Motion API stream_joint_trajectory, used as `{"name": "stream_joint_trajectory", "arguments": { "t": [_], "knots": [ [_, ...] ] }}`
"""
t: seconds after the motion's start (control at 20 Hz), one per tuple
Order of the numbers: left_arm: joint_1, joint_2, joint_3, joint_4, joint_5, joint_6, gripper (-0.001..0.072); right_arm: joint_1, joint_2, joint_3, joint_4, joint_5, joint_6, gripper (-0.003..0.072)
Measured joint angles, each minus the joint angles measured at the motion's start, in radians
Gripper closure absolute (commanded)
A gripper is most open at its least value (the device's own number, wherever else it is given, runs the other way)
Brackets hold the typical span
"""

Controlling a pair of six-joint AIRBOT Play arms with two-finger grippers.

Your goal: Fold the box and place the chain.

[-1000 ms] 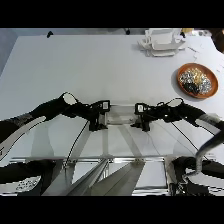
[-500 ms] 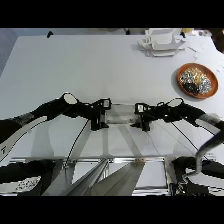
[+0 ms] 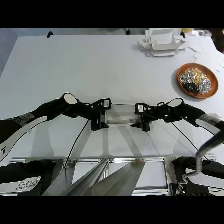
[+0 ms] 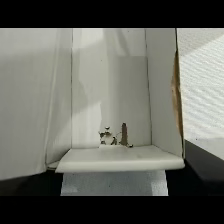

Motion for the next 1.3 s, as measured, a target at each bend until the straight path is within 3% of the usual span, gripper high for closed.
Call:
{"name": "stream_joint_trajectory", "arguments": {
  "t": [0.55, 0.6, 0.65, 0.7, 0.95, 1.1, 1.15, 1.3],
  "knots": [
    [0.000, 0.000, 0.000, 0.000, 0.000, -0.001, 0.0531, 0.000, 0.000, 0.000, 0.002, 0.000, -0.001, 0.0332],
    [0.000, 0.000, 0.000, 0.000, 0.000, -0.001, 0.0531, 0.000, 0.000, 0.000, 0.002, 0.000, -0.001, 0.0292],
    [0.000, 0.000, 0.000, 0.000, 0.000, -0.001, 0.0531, 0.000, 0.000, 0.000, 0.000, 0.000, 0.000, 0.0073],
    [0.000, 0.000, 0.000, 0.000, 0.000, -0.001, 0.0531, 0.001, 0.002, 0.000, -0.013, -0.011, 0.000, -0.0013],
    [0.000, 0.000, 0.000, 0.000, 0.000, -0.001, 0.0531, 0.000, 0.061, 0.000, -0.103, -0.029, 0.113, -0.0012],
    [0.000, 0.000, 0.000, 0.001, 0.000, -0.001, 0.0531, 0.000, 0.147, 0.000, -0.225, -0.029, 0.250, 0.0017],
    [0.000, 0.000, 0.000, 0.001, 0.001, -0.001, 0.0531, 0.000, 0.184, 0.000, -0.268, -0.029, 0.302, 0.0079],
    [0.000, 0.000, 0.000, 0.001, 0.001, -0.001, 0.0531, 0.000, 0.299, 0.000, -0.356, -0.028, 0.411, 0.0367]
  ]
}}
